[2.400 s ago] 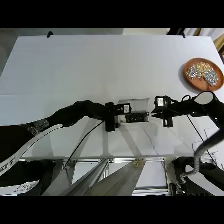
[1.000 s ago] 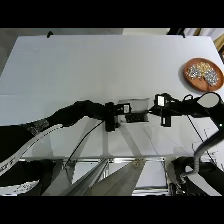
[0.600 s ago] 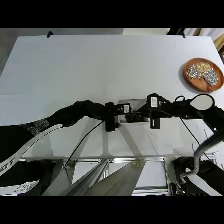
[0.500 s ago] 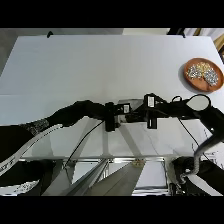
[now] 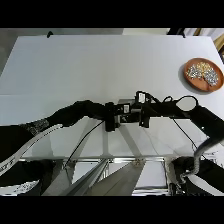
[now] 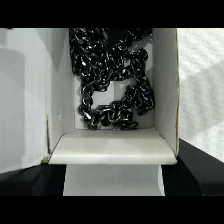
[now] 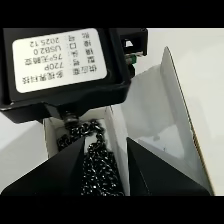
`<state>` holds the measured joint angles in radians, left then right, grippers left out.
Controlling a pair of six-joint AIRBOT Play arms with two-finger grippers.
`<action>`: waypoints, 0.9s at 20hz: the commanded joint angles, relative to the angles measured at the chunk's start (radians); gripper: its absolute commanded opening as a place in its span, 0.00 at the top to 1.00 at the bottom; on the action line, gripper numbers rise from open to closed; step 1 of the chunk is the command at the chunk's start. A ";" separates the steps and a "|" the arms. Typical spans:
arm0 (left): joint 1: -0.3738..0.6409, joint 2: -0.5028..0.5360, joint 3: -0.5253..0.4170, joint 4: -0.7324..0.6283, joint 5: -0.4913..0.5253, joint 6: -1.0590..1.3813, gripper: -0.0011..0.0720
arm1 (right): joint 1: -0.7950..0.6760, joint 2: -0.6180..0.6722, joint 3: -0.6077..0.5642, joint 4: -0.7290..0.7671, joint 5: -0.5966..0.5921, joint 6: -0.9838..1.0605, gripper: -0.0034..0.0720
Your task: Fold the box and place the chain.
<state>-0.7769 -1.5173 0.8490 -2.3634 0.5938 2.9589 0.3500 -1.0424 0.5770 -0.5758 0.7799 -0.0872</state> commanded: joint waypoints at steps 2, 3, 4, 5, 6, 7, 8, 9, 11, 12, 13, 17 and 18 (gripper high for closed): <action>0.000 0.000 0.000 0.000 0.000 0.000 0.78 | -0.019 0.060 0.009 -0.081 -0.005 0.014 0.65; 0.000 0.000 0.000 0.000 0.000 0.000 0.78 | -0.053 0.073 0.026 -0.106 0.024 0.015 0.76; 0.000 0.000 0.000 0.000 0.000 0.000 0.78 | -0.092 0.078 0.053 -0.117 0.063 0.015 0.76; 0.000 0.000 0.000 0.000 0.000 0.000 0.78 | -0.130 0.078 0.097 -0.124 0.118 0.015 0.77; 0.000 0.000 0.000 0.000 0.000 0.000 0.78 | -0.158 0.078 0.140 -0.124 0.153 0.014 0.89; 0.000 0.000 0.000 0.000 0.000 0.000 0.78 | -0.177 0.077 0.186 -0.124 0.159 0.013 0.94; 0.000 0.000 0.000 0.000 0.000 0.000 0.78 | -0.188 0.066 0.227 -0.123 0.149 0.006 0.94; 0.000 0.000 0.000 0.000 0.000 0.000 0.78 | -0.194 0.038 0.267 -0.119 0.135 0.005 0.94; 0.000 0.000 0.000 0.000 0.000 0.000 0.78 | -0.194 -0.058 0.320 -0.091 0.117 0.005 0.94; 0.000 0.000 0.000 0.000 0.000 0.000 0.78 | -0.188 -0.110 0.330 -0.081 0.117 0.004 0.94; 0.000 0.000 0.000 0.000 0.000 0.000 0.78 | -0.177 -0.159 0.331 -0.079 0.121 0.004 0.94; 0.000 0.000 0.000 0.000 0.000 0.000 0.78 | -0.125 -0.235 0.328 -0.109 0.263 0.002 0.94; 0.000 0.000 0.000 0.000 0.000 0.000 0.78 | -0.125 -0.234 0.327 -0.108 0.289 0.000 0.94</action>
<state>-0.7769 -1.5173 0.8490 -2.3634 0.5938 2.9589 0.2081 -1.2354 0.8959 -0.6777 0.9813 -0.0834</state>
